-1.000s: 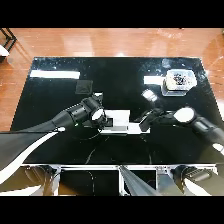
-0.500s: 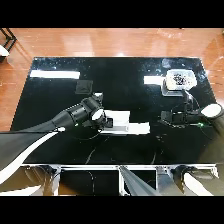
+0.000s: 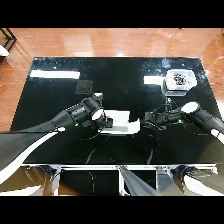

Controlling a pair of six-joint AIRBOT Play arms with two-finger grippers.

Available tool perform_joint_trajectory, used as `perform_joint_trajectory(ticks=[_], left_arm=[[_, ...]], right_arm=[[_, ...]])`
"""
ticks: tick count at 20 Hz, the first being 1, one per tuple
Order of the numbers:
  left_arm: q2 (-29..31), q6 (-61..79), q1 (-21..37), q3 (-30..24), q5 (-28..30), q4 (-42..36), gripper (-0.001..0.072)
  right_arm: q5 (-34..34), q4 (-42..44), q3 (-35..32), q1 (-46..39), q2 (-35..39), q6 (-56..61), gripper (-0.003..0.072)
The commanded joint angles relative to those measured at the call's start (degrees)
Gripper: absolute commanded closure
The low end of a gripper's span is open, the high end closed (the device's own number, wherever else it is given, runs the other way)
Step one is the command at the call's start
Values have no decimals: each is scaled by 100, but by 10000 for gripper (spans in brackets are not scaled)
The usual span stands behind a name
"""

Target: Fold the box and place the chain.

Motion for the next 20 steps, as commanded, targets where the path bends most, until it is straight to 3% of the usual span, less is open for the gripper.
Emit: perform_joint_trajectory(ticks=[1, 9, 18, 20], left_arm=[[0, 7, 2, 2, 0, -4, 686], [0, 7, 2, 2, -11, -4, 686], [0, 7, 2, 2, -85, 0, 686], [0, 7, 2, 2, -87, -2, 686]], right_arm=[[424, 372, 245, 188, -72, -457, 80], [706, 382, 280, 533, -72, -426, 81], [-140, 374, 284, 1434, -72, 22, 83], [-385, 236, 306, 1648, -72, 214, 224]])
